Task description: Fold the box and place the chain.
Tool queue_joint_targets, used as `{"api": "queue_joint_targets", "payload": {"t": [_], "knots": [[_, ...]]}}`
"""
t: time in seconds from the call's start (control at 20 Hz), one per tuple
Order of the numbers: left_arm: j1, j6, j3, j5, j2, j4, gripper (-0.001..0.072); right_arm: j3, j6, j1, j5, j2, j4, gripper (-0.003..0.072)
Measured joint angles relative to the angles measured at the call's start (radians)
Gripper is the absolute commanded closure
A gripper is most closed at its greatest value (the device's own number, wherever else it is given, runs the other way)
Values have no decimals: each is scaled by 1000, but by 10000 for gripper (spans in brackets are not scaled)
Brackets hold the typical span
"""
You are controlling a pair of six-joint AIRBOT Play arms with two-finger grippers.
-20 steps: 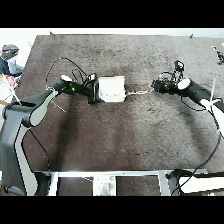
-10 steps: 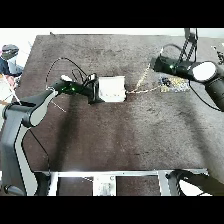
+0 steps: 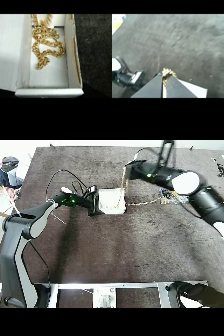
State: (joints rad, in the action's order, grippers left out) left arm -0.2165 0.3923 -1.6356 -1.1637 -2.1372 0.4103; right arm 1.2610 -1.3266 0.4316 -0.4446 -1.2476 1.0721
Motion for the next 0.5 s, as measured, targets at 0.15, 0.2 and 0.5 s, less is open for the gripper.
{"api": "queue_joint_targets", "payload": {"t": [0.15, 0.2, 0.5], "knots": [[0, 0, 0, 0, 0, 0, 300, 1, 1, 38, 2, -92, 0, 676], [0, 0, 0, 0, 0, 0, 300, 1, 2, 44, 3, -123, 0, 676], [0, 0, 0, 0, 0, 0, 300, 2, 4, 29, -5, -217, 36, 391]]}}
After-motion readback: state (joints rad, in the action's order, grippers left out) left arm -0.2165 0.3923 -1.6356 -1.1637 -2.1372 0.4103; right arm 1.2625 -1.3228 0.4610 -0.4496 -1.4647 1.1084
